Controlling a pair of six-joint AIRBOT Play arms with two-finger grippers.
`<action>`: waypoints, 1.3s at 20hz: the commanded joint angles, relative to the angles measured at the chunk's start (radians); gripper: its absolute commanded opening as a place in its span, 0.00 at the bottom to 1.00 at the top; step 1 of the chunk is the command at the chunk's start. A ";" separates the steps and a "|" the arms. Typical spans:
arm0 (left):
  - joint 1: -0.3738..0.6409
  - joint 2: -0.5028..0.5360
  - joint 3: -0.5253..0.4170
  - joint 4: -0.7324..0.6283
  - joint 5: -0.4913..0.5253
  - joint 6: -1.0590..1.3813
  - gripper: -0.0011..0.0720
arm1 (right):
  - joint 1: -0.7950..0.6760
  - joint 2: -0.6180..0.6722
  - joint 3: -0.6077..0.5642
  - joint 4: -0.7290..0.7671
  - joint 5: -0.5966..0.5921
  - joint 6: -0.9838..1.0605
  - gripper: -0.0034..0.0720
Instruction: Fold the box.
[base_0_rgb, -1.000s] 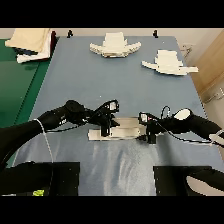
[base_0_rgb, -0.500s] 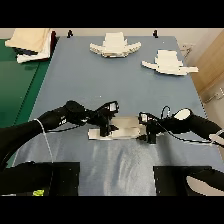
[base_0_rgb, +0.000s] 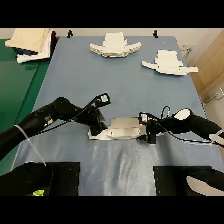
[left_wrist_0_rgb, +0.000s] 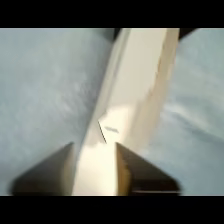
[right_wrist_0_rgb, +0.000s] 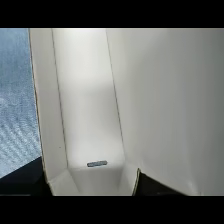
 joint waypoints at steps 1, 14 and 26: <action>0.006 0.101 0.000 0.188 -0.263 -0.439 0.04 | 0.000 0.000 0.000 0.000 0.001 0.000 0.85; -0.142 -0.145 0.151 -0.461 0.201 -0.712 0.04 | 0.000 0.000 0.000 0.000 0.001 0.000 0.85; -0.142 -0.385 0.151 -0.457 0.200 -0.880 0.04 | 0.000 0.000 0.000 0.000 0.001 0.000 0.85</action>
